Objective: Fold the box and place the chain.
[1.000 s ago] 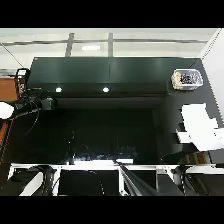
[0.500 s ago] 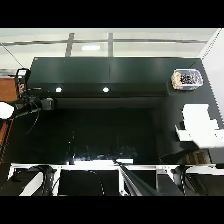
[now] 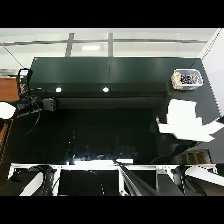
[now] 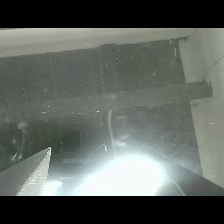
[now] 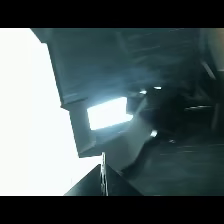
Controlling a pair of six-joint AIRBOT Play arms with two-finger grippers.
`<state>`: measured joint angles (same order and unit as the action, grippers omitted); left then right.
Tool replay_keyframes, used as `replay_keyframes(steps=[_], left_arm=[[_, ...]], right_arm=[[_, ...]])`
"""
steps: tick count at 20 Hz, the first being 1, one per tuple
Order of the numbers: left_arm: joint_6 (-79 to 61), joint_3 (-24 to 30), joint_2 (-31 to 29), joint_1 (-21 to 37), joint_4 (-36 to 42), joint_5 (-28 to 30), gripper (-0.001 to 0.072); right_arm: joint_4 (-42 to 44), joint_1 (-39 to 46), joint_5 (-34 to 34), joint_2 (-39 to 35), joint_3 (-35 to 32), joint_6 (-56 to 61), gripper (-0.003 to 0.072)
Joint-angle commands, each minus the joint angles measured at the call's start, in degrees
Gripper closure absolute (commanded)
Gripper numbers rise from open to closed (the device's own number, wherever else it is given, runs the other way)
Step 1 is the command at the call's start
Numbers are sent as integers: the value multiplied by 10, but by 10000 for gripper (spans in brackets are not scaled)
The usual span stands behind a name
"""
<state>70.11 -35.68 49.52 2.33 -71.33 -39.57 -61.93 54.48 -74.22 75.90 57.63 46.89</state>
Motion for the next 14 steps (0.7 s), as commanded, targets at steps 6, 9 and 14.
replay_keyframes(steps=[6,9,14], left_arm=[[3,0,2,-2,125,-66,1],[-16,0,3,-2,198,-67,1],[-69,0,40,-16,322,-89,1]], right_arm=[[467,-117,61,-182,-309,-148,672],[604,-266,163,-236,-366,-206,673],[591,-534,393,-238,-368,-213,672]])
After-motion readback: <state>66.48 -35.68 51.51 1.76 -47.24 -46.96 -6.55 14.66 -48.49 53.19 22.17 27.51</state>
